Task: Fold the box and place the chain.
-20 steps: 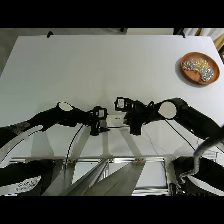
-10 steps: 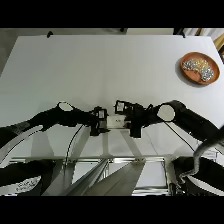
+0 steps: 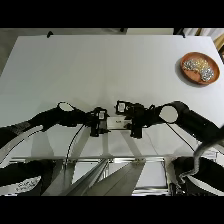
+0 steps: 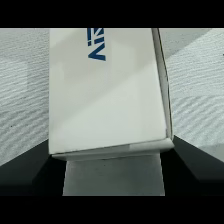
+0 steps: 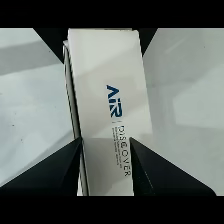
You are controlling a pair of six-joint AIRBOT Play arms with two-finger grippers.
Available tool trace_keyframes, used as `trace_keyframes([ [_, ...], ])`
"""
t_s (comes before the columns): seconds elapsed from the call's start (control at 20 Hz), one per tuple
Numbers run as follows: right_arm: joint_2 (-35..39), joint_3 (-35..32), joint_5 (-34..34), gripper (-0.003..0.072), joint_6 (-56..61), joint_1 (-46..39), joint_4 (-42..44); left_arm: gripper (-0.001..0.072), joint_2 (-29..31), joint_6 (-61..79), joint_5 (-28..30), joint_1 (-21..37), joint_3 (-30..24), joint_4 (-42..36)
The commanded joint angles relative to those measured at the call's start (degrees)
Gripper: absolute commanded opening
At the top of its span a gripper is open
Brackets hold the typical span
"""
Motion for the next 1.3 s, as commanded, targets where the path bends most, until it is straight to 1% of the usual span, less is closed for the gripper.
trace_keyframes([
  [0.0, 1.4, 0.0, 0.0, 0.0342, -0.1, -1.1, 3.4, 0.0212, 0.0, 0.0, 0.2, 0.1, 0.0, 0.0],
  [0.1, 3.3, 0.0, 0.3, 0.0341, -0.7, -3.5, 8.1, 0.0212, 0.0, 0.0, 0.2, 0.1, 0.0, 0.0],
  [0.2, 4.9, 0.0, 2.0, 0.0338, -2.5, -5.8, 12.8, 0.0212, 0.0, 0.0, 0.2, 0.1, 0.0, 0.0],
  [0.25, 4.9, -0.1, 3.7, 0.0278, -4.2, -6.8, 15.9, 0.0212, 0.0, 0.0, 0.2, 0.1, 0.0, 0.0],
  [0.3, 4.6, -0.5, 5.4, 0.0109, -7.4, -7.6, 19.3, 0.0212, 0.0, 0.0, 0.2, 0.1, 0.0, 0.0],
  [0.35, 3.9, -1.5, 6.4, 0.0013, -12.5, -8.4, 24.2, 0.0212, 0.0, 0.0, 0.2, 0.1, 0.0, 0.0],
  [0.55, -0.4, -7.1, 7.1, 0.0011, -32.5, -12.6, 46.4, 0.0212, 0.0, 0.0, 0.2, 0.1, 0.0, 0.0],
  [0.6, -1.6, -7.7, 8.5, 0.0011, -34.6, -13.7, 49.4, 0.0212, 0.0, 0.0, 0.2, 0.1, 0.0, 0.0],
  [0.7, -3.9, -7.8, 10.4, 0.0011, -35.1, -14.4, 49.7, 0.0212, 0.0, 0.0, 0.2, 0.1, 0.0, 0.0],
  [0.95, -9.2, -8.6, 11.0, 0.0011, -35.2, -14.3, 49.5, 0.0212, 0.0, 0.0, 0.2, 0.1, 0.0, 0.0],
  [1.15, -9.2, -12.6, 10.2, 0.0011, -37.7, -14.3, 49.7, 0.0212, 0.0, 0.0, 0.2, 0.1, 0.0, 0.0],
  [1.25, -9.2, -12.8, 9.9, 0.0011, -37.9, -14.3, 49.7, 0.0212, 0.0, 0.0, 0.2, 0.1, 0.0, 0.0],
])
